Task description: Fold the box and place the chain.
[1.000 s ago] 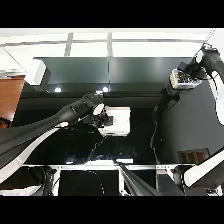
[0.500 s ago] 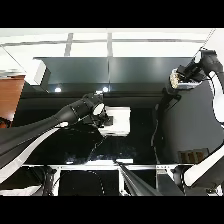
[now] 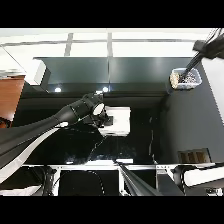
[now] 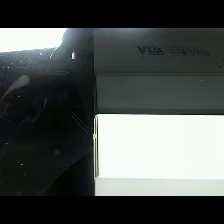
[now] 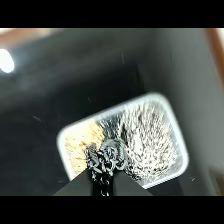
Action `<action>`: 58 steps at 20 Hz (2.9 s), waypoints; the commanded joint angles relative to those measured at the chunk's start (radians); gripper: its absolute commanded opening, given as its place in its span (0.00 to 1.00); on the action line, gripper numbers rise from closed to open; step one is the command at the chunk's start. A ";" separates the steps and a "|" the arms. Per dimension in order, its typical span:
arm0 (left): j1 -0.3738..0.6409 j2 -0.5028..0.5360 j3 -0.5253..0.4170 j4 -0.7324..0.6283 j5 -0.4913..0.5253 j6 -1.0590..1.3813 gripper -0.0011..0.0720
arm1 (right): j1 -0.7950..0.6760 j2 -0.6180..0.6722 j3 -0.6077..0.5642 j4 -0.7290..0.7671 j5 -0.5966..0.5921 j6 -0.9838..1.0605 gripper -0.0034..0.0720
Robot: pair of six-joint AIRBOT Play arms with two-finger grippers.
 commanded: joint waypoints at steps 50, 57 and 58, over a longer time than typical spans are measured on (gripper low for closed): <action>0.001 -0.001 0.000 0.000 -0.001 0.000 0.06 | 0.581 0.518 -1.036 0.793 -0.226 -0.318 0.51; 0.001 -0.001 0.000 0.000 -0.004 0.000 0.06 | 0.444 0.705 -1.234 0.454 -0.203 -0.628 0.51; 0.001 -0.001 0.000 0.000 -0.003 0.000 0.06 | 0.461 0.698 -1.296 0.484 -0.266 -0.723 0.66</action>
